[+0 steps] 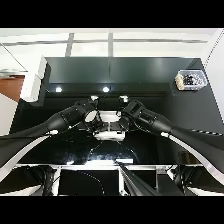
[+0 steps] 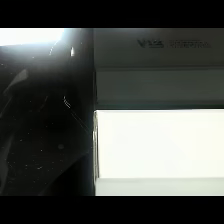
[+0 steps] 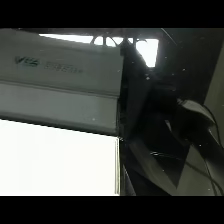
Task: Fold the box and place the chain.
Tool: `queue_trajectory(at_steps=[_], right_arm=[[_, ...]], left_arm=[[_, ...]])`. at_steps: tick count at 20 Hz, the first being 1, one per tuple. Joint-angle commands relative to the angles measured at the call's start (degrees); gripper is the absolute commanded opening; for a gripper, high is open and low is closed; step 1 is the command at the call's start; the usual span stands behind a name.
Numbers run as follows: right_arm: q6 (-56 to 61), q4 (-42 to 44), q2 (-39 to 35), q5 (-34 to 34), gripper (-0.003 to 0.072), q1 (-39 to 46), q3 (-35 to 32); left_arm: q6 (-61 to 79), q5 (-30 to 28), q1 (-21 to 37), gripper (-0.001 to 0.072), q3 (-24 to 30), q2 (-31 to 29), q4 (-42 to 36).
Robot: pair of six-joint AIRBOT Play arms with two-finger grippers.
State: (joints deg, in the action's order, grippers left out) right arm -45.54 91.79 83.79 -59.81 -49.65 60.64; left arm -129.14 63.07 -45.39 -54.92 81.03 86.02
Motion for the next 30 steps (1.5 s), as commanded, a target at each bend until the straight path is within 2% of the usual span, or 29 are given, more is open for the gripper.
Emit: queue_trajectory(at_steps=[1,5,6,7,8,12,13,14,15,16,21,26,28,30], right_arm=[[0.39,-0.39,0.20,-0.28,0.0292,0.00,0.04],[0.39,-0.37,0.46,-0.90,0.0291,0.00,0.04],[0.35,-0.37,0.46,-0.90,0.0162,0.00,0.04],[0.33,-0.37,0.46,-0.85,0.0080,-0.02,0.04],[0.31,-0.35,0.46,-0.68,0.0056,-0.04,0.04],[0.09,-0.35,0.46,-0.61,0.0058,-0.04,0.04],[-0.07,-0.35,0.44,-0.63,0.0092,-0.04,0.04],[-0.07,-0.35,0.35,-0.70,0.0238,0.02,0.07],[-0.07,-0.33,0.24,-0.94,0.0351,0.20,0.07],[-0.17,-0.35,-0.09,-1.40,0.0378,0.26,0.07],[-6.78,-0.31,-6.91,-4.39,0.0378,0.63,0.09],[-15.43,-0.96,-23.19,-10.86,0.0377,3.69,0.11],[-16.02,-6.49,-29.90,-13.29,0.0377,7.17,0.11],[-16.00,-17.05,-34.25,-15.89,0.0377,11.87,0.11]], left_arm=[[0.11,0.09,0.04,0.0030,-0.07,0.00,0.02],[0.11,0.09,0.04,0.0030,-0.07,0.00,0.00],[0.11,0.09,0.04,0.0030,-0.07,0.00,0.00],[0.11,0.09,0.04,0.0030,-0.07,0.00,0.00],[0.11,0.09,0.04,0.0031,-0.07,0.00,0.00],[0.11,0.22,0.04,0.0030,-0.07,0.00,-0.17],[0.11,0.22,0.04,0.0031,-0.07,0.00,-0.22],[0.11,0.22,0.04,0.0030,-0.07,0.00,-0.22],[0.11,0.22,0.04,0.0031,-0.07,0.00,-0.22],[0.11,0.22,0.04,0.0031,-0.07,0.00,-0.22],[0.11,0.13,0.07,0.0031,-0.07,0.00,-0.74],[0.11,-0.04,0.07,0.0030,-0.07,0.00,-1.01],[0.11,-0.50,0.07,0.0030,-0.07,0.00,-0.98],[0.11,-1.33,0.04,0.0030,-0.07,0.00,-1.07]])
